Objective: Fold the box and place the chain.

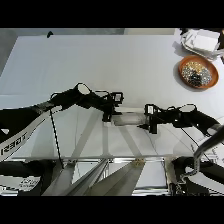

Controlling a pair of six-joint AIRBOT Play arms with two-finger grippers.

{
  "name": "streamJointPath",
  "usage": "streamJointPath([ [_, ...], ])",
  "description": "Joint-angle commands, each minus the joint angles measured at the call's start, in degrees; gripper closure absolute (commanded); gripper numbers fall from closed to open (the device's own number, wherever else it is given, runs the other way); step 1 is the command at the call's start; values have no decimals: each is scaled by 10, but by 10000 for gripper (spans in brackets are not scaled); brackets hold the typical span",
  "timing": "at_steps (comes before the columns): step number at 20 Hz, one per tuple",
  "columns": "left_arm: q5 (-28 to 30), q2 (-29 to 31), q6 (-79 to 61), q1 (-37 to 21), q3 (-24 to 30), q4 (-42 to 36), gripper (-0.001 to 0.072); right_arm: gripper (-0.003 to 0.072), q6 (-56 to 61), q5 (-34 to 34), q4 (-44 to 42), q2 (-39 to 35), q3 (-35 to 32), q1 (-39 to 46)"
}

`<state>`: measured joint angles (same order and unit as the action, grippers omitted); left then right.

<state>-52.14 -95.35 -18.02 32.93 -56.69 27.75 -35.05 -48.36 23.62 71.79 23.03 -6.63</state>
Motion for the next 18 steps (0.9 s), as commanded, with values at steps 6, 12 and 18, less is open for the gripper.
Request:
streamJointPath([
  [6, 0, 0, 0, 0, 0, 0, 697, 282, 0, -2, 2, 4, 1, 0],
  [12, 0, 0, 0, 0, 0, 0, 697, 270, 0, -2, 1, 4, 1, 0],
  [18, 0, 0, 0, 0, 0, 0, 697, 270, 0, -3, 2, 4, 1, 0],
])
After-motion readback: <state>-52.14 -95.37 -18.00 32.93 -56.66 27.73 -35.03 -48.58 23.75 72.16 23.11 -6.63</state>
